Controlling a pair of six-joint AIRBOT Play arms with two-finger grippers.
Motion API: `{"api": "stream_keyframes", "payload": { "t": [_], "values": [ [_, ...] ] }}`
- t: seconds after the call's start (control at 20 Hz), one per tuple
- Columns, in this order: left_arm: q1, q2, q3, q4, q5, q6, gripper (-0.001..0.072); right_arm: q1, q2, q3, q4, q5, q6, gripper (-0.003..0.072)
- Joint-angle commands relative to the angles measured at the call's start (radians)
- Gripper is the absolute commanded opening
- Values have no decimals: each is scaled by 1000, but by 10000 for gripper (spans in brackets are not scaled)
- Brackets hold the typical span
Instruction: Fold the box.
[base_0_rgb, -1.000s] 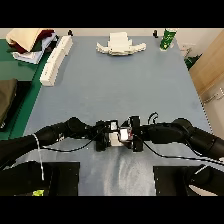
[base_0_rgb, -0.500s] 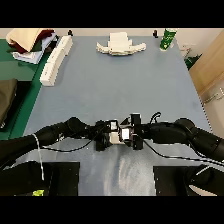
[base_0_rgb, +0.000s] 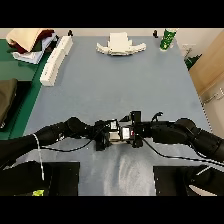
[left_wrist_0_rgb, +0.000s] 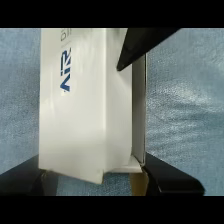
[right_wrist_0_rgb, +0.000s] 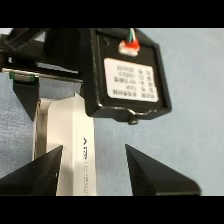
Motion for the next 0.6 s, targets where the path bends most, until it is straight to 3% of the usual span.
{"api": "stream_keyframes", "payload": {
  "t": [0.0,0.2,0.25,0.3,0.55],
  "values": [
    [0,0,0,1,-2,2,466,0,-13,-1,-5,4,0,589],
    [0,0,0,1,-2,2,466,0,-27,-1,18,-35,0,582],
    [0,0,0,0,-2,2,466,0,-27,-1,21,-51,0,482],
    [0,0,0,0,-2,2,466,0,-27,-1,21,-61,0,434],
    [0,0,0,1,-2,2,466,13,-27,-1,24,-69,0,399]
  ]
}}
